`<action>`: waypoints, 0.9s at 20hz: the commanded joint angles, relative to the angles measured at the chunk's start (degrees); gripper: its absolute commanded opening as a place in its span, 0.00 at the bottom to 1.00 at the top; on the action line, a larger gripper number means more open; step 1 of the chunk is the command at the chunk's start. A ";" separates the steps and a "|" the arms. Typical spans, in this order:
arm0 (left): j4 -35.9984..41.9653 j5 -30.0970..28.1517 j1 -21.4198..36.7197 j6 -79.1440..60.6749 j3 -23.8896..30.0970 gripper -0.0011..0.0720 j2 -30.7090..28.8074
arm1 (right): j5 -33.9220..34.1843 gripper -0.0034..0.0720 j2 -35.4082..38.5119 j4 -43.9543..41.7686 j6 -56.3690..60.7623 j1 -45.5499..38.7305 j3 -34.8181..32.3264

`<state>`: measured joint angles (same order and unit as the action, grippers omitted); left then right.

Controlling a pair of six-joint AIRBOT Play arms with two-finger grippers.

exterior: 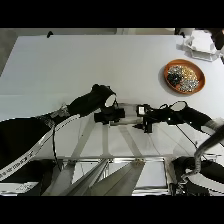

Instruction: Fold the box and place the chain.

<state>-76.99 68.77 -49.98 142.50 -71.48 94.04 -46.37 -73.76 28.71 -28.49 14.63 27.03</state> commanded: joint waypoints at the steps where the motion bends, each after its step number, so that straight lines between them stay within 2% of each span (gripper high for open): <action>1: -1.97 2.80 0.09 0.48 -0.02 0.40 -1.14 | -0.13 0.53 -0.04 -0.07 0.09 0.07 -0.04; 5: -2.19 3.08 0.20 0.50 -0.02 0.40 -2.38 | -0.13 0.53 -0.04 -0.07 0.11 0.07 -0.04; 9: -2.12 6.25 0.20 0.48 -0.04 0.41 -2.54 | -0.13 0.53 -0.04 -0.07 0.11 0.07 -0.04; 10: -2.34 7.21 0.20 0.48 -0.02 0.51 -2.54 | -0.15 0.53 -0.04 -0.07 0.11 0.07 -0.04; 11: -2.58 7.91 0.20 0.46 -0.04 0.67 -2.54 | -0.13 0.53 -0.04 -0.07 0.11 0.07 -0.04; 12: -2.97 8.17 0.20 0.42 -0.02 0.71 -2.51 | -0.13 0.53 -0.04 -0.07 0.11 0.07 -0.04; 15: -3.63 6.21 0.17 0.28 -0.02 0.69 -2.36 | -0.13 0.53 -0.04 -0.07 0.11 0.07 -0.04; 18: -3.61 4.39 0.17 0.24 -0.02 0.54 -1.90 | -0.13 0.53 -0.04 -0.07 0.11 0.07 -0.04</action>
